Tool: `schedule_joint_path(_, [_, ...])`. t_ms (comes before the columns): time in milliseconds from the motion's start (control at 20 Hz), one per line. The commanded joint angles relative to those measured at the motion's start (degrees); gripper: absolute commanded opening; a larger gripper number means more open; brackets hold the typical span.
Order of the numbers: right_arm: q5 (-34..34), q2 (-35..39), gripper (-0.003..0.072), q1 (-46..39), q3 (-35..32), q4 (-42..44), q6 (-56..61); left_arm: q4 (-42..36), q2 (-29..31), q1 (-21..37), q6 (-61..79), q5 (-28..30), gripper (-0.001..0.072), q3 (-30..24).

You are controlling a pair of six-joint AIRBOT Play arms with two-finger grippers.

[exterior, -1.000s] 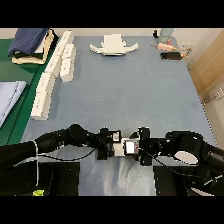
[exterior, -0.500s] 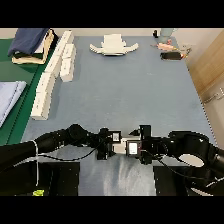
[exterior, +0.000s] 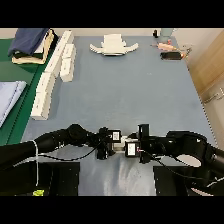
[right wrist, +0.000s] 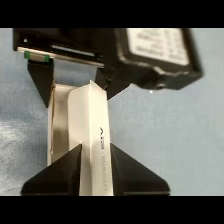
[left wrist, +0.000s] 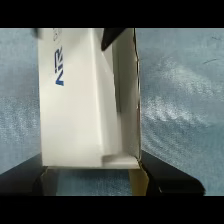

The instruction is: Fold the box.

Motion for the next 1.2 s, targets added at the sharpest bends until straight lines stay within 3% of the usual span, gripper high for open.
schedule_joint_path(0, [0.09,-1.99,0.0218,-0.02,0.0,2.01,0.0,0.09,-0.02,-0.04,0.15,-0.37,0.0521,0.04])
schedule_joint_path(550, [3.5,-2.03,0.0243,-0.02,0.13,8.96,-0.17,0.09,-0.02,-0.04,0.15,-0.37,0.0521,0.04])
schedule_joint_path(600, [3.43,-2.03,0.0357,-0.02,0.13,8.96,-0.2,0.09,-0.02,-0.04,0.15,-0.37,0.0521,0.04])
schedule_joint_path(650, [3.32,-2.03,0.0399,-0.02,0.13,8.96,-0.17,0.09,-0.02,-0.04,0.15,-0.37,0.0521,0.04])
schedule_joint_path(1150, [2.8,-2.03,0.0399,-0.02,2.25,9.92,-0.15,0.07,-0.02,-0.04,0.15,-0.37,0.0521,0.04])
